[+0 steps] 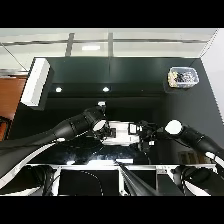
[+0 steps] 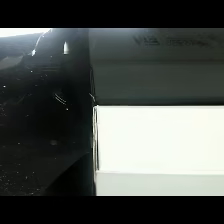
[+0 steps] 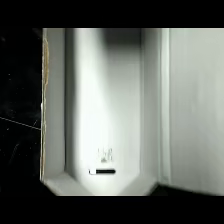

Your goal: Fold the box and place the chain.

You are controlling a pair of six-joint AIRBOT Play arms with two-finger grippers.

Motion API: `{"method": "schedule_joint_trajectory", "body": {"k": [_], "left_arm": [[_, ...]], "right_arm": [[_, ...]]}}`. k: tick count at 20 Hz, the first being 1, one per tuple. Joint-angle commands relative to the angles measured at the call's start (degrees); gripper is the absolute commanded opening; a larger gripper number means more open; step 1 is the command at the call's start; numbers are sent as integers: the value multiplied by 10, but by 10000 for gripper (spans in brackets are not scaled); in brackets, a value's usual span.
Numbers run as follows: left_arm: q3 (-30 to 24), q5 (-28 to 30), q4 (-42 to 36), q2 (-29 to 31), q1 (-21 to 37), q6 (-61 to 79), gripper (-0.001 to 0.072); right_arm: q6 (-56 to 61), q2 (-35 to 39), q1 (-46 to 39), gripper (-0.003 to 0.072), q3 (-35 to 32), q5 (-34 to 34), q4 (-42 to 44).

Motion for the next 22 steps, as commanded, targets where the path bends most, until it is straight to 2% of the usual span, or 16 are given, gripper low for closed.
{"method": "schedule_joint_trajectory", "body": {"k": [1,5,10,15,16,17,22], "left_arm": [[0,-9,9,0,0,0,25],[0,-10,8,0,0,0,25],[0,-9,8,0,0,0,26],[0,-7,8,0,0,0,26],[0,-7,8,0,0,0,26],[0,-7,8,0,0,0,26],[0,-8,8,0,0,0,26]], "right_arm": [[61,47,-29,650,9,43,-70],[67,61,-43,650,7,46,-73],[54,60,-12,643,-5,11,-55],[54,54,-7,641,-5,8,-52],[54,51,-6,604,-5,8,-49],[54,48,-2,432,-5,9,-49],[56,40,10,409,-5,-7,-3]]}}
